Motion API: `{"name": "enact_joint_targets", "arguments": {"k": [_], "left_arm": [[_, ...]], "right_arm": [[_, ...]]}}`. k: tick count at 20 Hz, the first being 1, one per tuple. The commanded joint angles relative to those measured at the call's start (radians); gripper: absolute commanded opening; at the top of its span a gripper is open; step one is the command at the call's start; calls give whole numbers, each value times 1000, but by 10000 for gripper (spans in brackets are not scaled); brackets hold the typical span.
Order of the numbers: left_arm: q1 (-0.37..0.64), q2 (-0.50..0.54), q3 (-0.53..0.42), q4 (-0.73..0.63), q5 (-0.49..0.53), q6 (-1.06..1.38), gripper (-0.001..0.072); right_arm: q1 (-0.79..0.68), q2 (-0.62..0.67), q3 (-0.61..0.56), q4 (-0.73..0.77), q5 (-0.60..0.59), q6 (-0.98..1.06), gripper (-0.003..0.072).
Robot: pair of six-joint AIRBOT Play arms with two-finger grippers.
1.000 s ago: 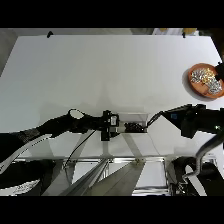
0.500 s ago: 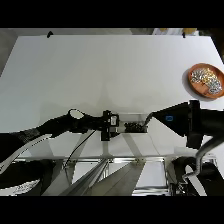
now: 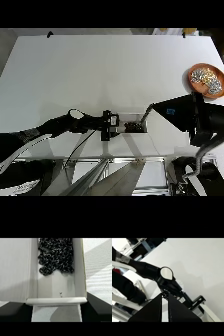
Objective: Fold the box and place the chain.
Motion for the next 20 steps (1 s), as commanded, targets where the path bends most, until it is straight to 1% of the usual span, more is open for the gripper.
{"name": "enact_joint_targets", "arguments": {"k": [1, 3, 6, 8, 14, 16, 20], "left_arm": [[0, 0, 0, 0, 0, 0, 148], [0, 0, 0, 0, 0, 0, 148], [0, 0, 0, 0, 0, 0, 148], [0, 0, 0, 0, 0, 0, 148], [0, 0, 0, 0, 0, 0, 148], [0, 0, 0, 0, 0, 0, 148], [0, 0, 0, 0, 0, 0, 148]], "right_arm": [[0, -2, 1, 14, -40, -15, 25], [0, -7, 1, -21, -35, -15, 26], [5, -22, 1, -187, -10, -12, 28], [44, -42, 1, -249, -7, -12, 28], [198, -141, 1, -370, -14, -12, 29], [224, -182, 1, -404, -24, -11, 28], [237, -254, 1, -404, -32, -12, 28]]}}
